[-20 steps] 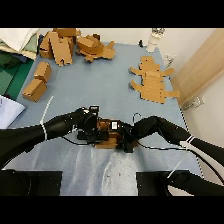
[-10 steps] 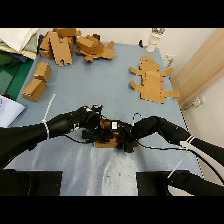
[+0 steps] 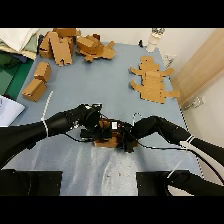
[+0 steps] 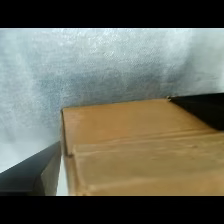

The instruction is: Fold the box.

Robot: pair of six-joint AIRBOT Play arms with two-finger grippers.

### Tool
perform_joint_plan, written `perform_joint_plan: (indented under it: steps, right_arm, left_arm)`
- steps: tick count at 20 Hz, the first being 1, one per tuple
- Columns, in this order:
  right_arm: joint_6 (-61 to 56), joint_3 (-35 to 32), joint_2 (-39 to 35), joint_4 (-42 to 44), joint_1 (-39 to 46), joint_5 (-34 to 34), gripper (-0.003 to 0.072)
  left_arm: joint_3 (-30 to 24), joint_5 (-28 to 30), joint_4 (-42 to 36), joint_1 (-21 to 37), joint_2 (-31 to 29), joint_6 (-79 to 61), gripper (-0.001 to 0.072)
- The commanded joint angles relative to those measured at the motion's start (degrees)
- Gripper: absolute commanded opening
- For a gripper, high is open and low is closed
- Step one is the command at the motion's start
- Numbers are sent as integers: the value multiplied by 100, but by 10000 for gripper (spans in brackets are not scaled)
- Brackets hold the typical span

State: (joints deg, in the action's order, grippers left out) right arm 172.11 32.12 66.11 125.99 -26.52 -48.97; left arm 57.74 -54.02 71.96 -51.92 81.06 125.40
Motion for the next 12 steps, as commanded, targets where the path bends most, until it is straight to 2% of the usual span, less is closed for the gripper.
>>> perform_joint_plan:
  steps: [1, 2, 3, 6, 12]
  right_arm:
    - [-4, 0, 2, 4, -2, -20, 463]
    - [-4, 0, 2, 4, -2, -20, 463]
    - [-4, 2, 2, 4, -2, -15, 463]
    - [-4, 2, 2, 4, -2, -15, 463]
    - [-4, 0, 2, 4, -2, -15, 463]
  left_arm:
    - [2, -411, 181, -2, -2, 9, 555]
    - [4, -485, 214, -2, -2, 20, 449]
    - [4, -485, 219, -2, -2, -9, 304]
    - [7, -251, 74, -26, -2, -111, 293]
    - [76, -317, 46, -24, 4, -87, 293]
